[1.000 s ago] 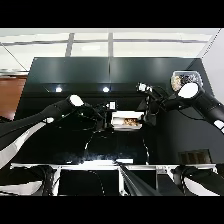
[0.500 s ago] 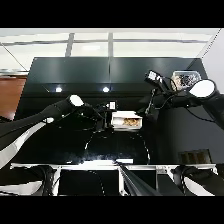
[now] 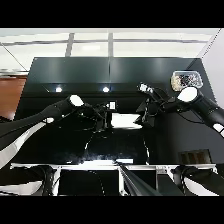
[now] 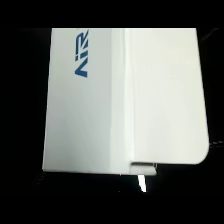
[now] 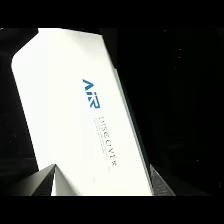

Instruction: Fold the box and place the chain.

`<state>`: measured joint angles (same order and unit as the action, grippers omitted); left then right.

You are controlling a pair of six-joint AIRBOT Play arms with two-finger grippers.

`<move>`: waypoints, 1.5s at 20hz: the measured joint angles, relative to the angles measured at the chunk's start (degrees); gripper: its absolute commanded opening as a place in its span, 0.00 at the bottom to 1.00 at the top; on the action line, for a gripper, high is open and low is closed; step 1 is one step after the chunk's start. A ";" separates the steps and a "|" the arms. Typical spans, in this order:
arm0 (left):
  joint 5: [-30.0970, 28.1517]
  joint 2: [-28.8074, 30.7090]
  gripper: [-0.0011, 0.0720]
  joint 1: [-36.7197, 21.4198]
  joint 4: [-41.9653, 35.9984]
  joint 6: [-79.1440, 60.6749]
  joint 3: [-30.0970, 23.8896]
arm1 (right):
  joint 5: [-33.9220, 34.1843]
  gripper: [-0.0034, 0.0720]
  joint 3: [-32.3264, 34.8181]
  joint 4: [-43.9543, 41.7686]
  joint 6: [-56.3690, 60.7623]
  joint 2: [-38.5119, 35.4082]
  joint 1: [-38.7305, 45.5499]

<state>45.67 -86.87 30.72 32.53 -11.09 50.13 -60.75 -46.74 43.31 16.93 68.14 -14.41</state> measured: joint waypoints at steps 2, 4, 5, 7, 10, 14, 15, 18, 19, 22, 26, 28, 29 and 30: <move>-0.02 0.00 0.55 0.00 0.00 -0.02 0.00 | 0.00 0.78 0.20 0.07 -0.22 0.13 -0.33; -0.04 0.00 0.55 0.00 0.00 -0.02 0.00 | -0.15 0.68 0.31 0.09 -0.42 0.20 -0.50; -0.07 0.00 0.55 0.00 0.00 0.00 0.00 | -0.20 0.66 0.31 0.15 -0.48 0.20 -0.57; -0.09 0.00 0.55 0.00 -0.02 -0.02 0.00 | -0.26 0.46 0.33 0.15 -0.61 0.20 -0.63; -0.11 0.00 0.55 0.00 0.00 -0.04 0.00 | -0.48 0.46 0.44 0.15 -0.66 0.20 -0.68; -0.17 0.00 0.55 0.00 0.00 -0.09 0.00 | -0.42 0.46 1.07 0.09 -0.72 0.20 -0.68; -0.17 0.00 0.55 0.00 0.00 -0.07 0.00 | -0.35 0.46 1.18 0.04 -0.72 0.20 -0.68; -0.17 0.00 0.55 0.00 0.00 -0.07 0.00 | -0.11 0.46 1.38 0.02 -0.74 0.20 -0.68; -0.17 0.00 0.55 0.00 0.00 -0.07 0.00 | -0.04 0.46 1.40 0.04 -0.72 0.20 -0.68; -0.20 0.00 0.55 0.00 0.00 -0.04 0.00 | 0.24 0.46 1.42 -0.13 -0.72 0.20 -0.68; -0.17 0.00 0.55 0.00 0.00 0.07 0.00 | 0.68 0.35 1.42 -0.90 -0.83 0.20 -0.68; -0.17 0.00 0.55 0.00 0.00 0.09 0.00 | 0.76 0.35 1.42 -1.07 -0.81 0.20 -0.68; -0.17 0.00 0.55 0.00 0.00 0.09 0.00 | 0.85 0.36 1.42 -1.11 -0.81 0.20 -0.68; -0.17 0.00 0.55 0.00 0.00 0.09 0.00 | 0.85 0.36 1.42 -1.18 -0.79 0.20 -0.68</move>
<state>45.50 -86.87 30.72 32.53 -11.00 50.13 -59.90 -45.32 42.13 16.14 68.34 -15.09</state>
